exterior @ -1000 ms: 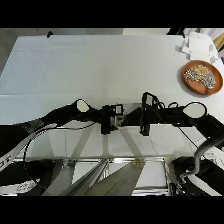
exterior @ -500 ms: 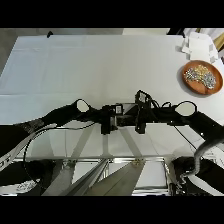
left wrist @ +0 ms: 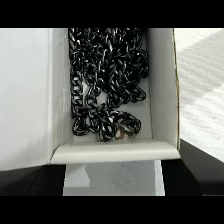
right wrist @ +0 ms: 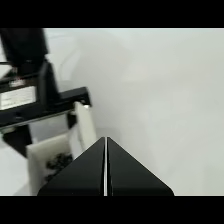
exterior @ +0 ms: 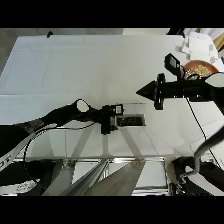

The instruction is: Fold the box and place the chain.

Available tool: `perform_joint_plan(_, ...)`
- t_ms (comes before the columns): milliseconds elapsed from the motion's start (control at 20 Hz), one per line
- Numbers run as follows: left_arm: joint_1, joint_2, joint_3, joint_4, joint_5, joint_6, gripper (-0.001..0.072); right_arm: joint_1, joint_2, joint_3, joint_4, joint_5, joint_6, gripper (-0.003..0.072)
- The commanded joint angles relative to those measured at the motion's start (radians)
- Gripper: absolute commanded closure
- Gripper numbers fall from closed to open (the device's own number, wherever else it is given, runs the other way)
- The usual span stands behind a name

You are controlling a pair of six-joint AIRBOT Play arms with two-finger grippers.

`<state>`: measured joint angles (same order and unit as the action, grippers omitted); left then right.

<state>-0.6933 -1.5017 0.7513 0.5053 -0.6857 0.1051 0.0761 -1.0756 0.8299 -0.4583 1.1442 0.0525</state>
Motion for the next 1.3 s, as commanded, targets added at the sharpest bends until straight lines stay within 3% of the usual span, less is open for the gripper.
perform_joint_plan(0,0.0,0.001,0.0,0.0,0.0,0.0,0.0435,-0.024,-0.112,0.039,0.005,-0.037,0.0,0.0671)
perform_joint_plan(300,0.0,0.001,0.0,0.0,0.0,0.0,0.0435,0.051,-0.242,0.039,-0.132,-0.018,0.003,0.0668)
perform_joint_plan(350,0.0,0.0,0.0,0.0,0.0,0.0,0.0435,0.061,-0.242,0.039,-0.132,-0.006,-0.005,0.0602)
perform_joint_plan(400,0.0,0.001,0.0,0.0,0.0,0.0,0.0435,0.072,-0.24,0.039,-0.13,0.014,-0.008,0.0454)
perform_joint_plan(450,0.0,0.001,0.0,0.0,0.0,0.0,0.0435,0.084,-0.236,0.039,-0.131,0.031,-0.008,0.0368)
perform_joint_plan(800,0.0,0.001,0.0,0.0,0.0,0.0,0.0435,0.159,-0.183,0.038,-0.322,0.048,0.004,0.04)
perform_joint_plan(950,0.0,0.001,0.0,0.0,0.0,0.0,0.0435,0.191,-0.182,0.036,-0.34,0.046,0.004,0.0405)
perform_joint_plan(1050,0.0,0.001,0.0,0.0,0.0,0.0,0.0435,0.219,-0.182,0.036,-0.378,0.045,0.004,0.0513)
perform_joint_plan(1250,0.0,0.001,0.0,0.0,0.0,0.0,0.0435,0.237,-0.181,0.034,-0.404,0.045,0.022,0.0519)
